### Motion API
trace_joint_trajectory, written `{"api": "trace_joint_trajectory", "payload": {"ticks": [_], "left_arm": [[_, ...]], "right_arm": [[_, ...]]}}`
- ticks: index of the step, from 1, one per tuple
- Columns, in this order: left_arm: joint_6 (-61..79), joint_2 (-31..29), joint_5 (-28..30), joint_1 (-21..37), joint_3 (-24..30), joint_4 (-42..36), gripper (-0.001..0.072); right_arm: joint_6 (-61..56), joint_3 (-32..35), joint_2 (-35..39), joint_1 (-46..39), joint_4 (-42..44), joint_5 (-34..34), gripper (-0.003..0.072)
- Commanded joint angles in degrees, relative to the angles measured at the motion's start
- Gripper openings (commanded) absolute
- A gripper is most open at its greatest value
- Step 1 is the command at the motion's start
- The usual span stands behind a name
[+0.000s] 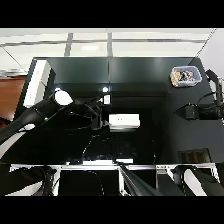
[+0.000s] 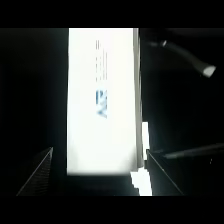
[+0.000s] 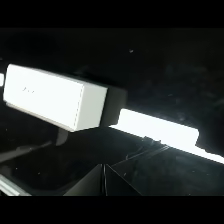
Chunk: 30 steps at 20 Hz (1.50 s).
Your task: Fold the box and place the chain.
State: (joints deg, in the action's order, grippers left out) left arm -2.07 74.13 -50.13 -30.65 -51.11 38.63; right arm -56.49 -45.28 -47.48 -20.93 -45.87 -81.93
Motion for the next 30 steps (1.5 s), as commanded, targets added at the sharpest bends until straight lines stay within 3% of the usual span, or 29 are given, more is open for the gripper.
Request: {"api": "trace_joint_trajectory", "payload": {"ticks": [1,5,9,30], "left_arm": [[-2.4,1.9,2.4,-3.5,-4.3,-6.0,0.0715],[-6.1,11.2,5.7,-8.5,-10.7,-6.8,0.0715],[-12.4,16.3,3.3,-8.3,-13.4,-6.6,0.0714],[-12.7,16.9,0.2,-8.6,-13.5,-2.2,0.0709]], "right_arm": [[-0.2,0.0,0.9,-1.4,-0.2,1.8,0.0018],[-0.1,0.0,0.9,-1.4,-0.2,2.7,0.0018],[-0.1,0.0,0.9,-1.4,-0.2,3.4,0.0019],[-0.1,0.0,0.9,-1.4,-0.3,4.7,0.0018]]}}
